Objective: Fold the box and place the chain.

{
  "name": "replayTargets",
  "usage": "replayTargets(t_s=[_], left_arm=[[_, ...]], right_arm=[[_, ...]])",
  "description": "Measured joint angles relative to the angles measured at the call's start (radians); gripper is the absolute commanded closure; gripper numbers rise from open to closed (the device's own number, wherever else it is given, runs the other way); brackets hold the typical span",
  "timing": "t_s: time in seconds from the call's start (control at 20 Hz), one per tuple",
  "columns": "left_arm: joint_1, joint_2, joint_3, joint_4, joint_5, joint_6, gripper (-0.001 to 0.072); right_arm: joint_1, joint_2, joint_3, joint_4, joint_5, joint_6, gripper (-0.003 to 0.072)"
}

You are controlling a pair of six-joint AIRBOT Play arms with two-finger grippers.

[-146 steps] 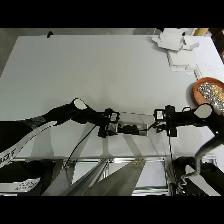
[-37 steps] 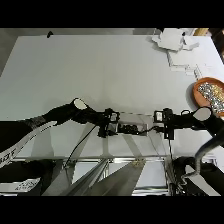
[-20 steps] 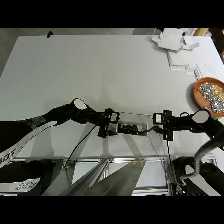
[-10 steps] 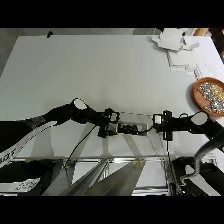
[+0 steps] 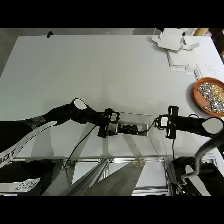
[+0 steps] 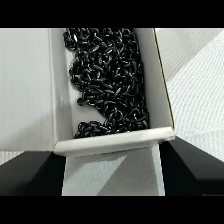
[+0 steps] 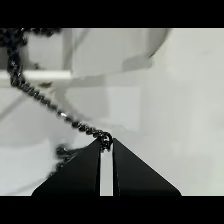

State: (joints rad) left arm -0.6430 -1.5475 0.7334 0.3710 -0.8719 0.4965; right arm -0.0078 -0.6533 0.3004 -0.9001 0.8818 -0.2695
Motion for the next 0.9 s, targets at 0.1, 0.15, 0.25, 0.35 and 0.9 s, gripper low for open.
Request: replayTargets(t_s=[0.1, 0.15, 0.25, 0.35, 0.9], left_arm=[[0.000, 0.000, 0.000, 0.000, 0.000, 0.000, 0.0437], [0.000, 0.000, 0.000, 0.000, 0.000, 0.000, 0.0437], [0.000, 0.000, 0.000, 0.000, 0.000, 0.000, 0.0437], [0.000, 0.000, 0.000, 0.000, 0.000, 0.000, 0.0437], [0.000, 0.000, 0.000, 0.000, 0.000, 0.000, 0.0437]], right_arm=[[0.008, 0.072, 0.000, 0.044, 0.018, 0.001, 0.0667], [0.017, 0.100, 0.000, 0.062, 0.027, 0.001, 0.0667], [0.050, 0.140, 0.000, 0.088, 0.035, 0.002, 0.0667], [0.098, 0.163, 0.000, 0.102, 0.040, 0.002, 0.0667], [0.367, 0.204, 0.000, 0.165, -0.047, -0.005, 0.0667]])
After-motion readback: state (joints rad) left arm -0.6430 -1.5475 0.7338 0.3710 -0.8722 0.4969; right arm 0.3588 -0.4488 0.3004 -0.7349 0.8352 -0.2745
